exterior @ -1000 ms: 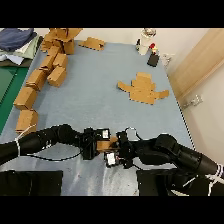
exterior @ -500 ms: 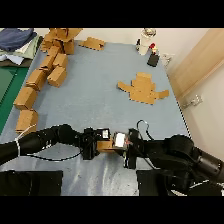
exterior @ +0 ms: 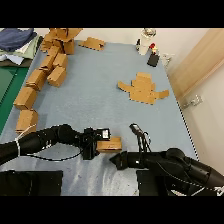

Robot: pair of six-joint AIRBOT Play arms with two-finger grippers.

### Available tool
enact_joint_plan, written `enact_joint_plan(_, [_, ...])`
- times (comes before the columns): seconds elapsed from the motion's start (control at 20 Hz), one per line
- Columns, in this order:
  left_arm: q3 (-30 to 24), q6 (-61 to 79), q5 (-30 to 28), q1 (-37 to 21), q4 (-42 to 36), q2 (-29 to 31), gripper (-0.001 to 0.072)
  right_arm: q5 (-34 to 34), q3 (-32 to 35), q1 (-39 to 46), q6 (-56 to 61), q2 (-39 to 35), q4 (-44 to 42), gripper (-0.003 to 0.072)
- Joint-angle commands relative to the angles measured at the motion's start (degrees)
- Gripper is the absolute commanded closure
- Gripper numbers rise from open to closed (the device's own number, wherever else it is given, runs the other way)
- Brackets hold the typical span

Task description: Fold the box.

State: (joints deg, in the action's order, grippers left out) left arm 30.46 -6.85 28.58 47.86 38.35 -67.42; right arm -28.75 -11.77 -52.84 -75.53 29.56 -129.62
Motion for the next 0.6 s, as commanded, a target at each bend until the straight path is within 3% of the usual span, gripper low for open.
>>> enact_joint_plan(0.0, [-0.02, 0.00, -0.02, 0.00, 0.00, 0.02, 0.0241, 18.99, 4.35, -0.15, 5.68, -0.39, -8.87, 0.0685])
enact_joint_plan(0.15, [-0.02, 0.00, -0.02, 0.00, -0.02, 0.02, 0.0240, 22.23, 4.37, -0.13, 5.68, -1.16, -8.55, 0.0685])
enact_joint_plan(0.55, [-0.02, 0.00, -0.02, 0.00, 0.00, 0.02, 0.0241, 17.75, 4.66, -0.15, 5.64, -0.92, -6.69, 0.0685])
